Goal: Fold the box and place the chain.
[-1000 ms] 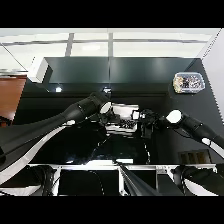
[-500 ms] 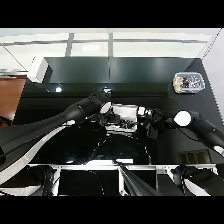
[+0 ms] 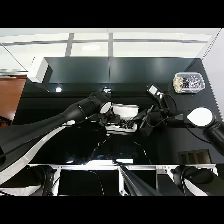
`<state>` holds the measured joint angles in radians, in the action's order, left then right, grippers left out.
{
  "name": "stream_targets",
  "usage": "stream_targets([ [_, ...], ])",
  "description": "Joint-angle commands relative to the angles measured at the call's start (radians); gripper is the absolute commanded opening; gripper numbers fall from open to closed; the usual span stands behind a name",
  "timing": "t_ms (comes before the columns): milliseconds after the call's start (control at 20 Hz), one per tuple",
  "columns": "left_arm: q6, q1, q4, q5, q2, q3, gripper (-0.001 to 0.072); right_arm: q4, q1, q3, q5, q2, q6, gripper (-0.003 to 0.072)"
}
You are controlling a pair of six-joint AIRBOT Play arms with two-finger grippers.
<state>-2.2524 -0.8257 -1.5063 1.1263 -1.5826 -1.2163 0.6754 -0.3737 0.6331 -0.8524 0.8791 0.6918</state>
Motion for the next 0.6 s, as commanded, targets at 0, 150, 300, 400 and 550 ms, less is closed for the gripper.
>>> stream_targets([
  [0, 0.0, -0.001, 0.0, 0.0, 0.0, 0.0, 0.0029, 0.002, -0.003, 0.005, 0.048, 0.017, 0.095, 0.0324],
  [150, 0.0, -0.001, 0.0, 0.0, 0.0, 0.0, 0.0029, 0.073, 0.09, 0.005, -0.06, -0.011, 0.119, 0.0322],
  [300, 0.0, -0.001, 0.0, 0.0, 0.0, 0.0, 0.0028, 0.196, 0.236, 0.005, -0.177, -0.069, 0.127, 0.0322],
  [400, 0.0, -0.001, 0.0, 0.0, 0.0, 0.0, 0.0029, 0.267, 0.328, 0.005, -0.246, -0.074, 0.153, 0.0321],
  [550, 0.0, -0.001, 0.0, 0.0, 0.0, 0.0, 0.0029, 0.251, 0.406, 0.005, -0.285, -0.074, 0.153, 0.0322],
])
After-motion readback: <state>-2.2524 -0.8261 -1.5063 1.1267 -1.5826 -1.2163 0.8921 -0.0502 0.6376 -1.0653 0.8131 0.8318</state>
